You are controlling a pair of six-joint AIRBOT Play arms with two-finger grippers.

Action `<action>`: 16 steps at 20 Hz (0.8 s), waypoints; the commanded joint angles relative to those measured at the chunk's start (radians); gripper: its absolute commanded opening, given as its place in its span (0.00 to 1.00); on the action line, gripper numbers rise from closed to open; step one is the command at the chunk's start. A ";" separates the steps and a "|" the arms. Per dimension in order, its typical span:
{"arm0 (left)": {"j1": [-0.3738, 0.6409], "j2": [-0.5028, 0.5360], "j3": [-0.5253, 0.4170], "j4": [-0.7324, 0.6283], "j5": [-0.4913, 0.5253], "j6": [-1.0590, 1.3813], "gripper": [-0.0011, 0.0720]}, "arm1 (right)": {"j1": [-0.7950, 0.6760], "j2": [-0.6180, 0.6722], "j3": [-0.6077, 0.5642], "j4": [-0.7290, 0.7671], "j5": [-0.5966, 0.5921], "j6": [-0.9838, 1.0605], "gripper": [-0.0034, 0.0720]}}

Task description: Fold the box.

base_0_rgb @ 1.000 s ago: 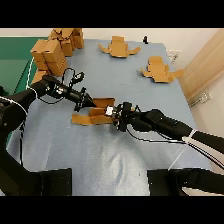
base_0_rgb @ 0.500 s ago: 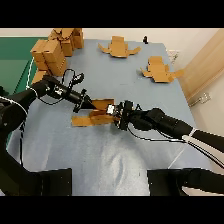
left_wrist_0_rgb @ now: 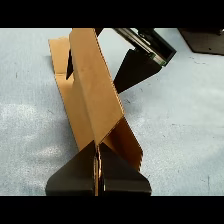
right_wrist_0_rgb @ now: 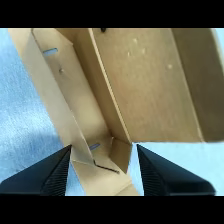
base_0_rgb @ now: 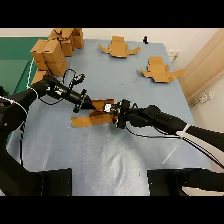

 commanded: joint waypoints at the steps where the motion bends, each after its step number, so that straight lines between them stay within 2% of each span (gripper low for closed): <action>1: -0.001 0.000 0.000 0.003 0.002 0.000 0.03 | -0.002 -0.047 0.065 0.122 -0.134 -0.146 0.84; 3: -0.001 0.000 0.000 0.003 0.005 0.000 0.03 | -0.014 -0.072 0.100 0.233 -0.206 -0.285 0.84; 9: -0.001 0.000 0.000 0.003 0.014 0.000 0.03 | -0.114 -0.097 0.156 0.481 -0.360 -0.533 0.82; 16: -0.001 0.000 0.000 0.004 0.016 0.000 0.03 | -0.142 -0.178 0.170 0.529 -0.379 -0.575 0.82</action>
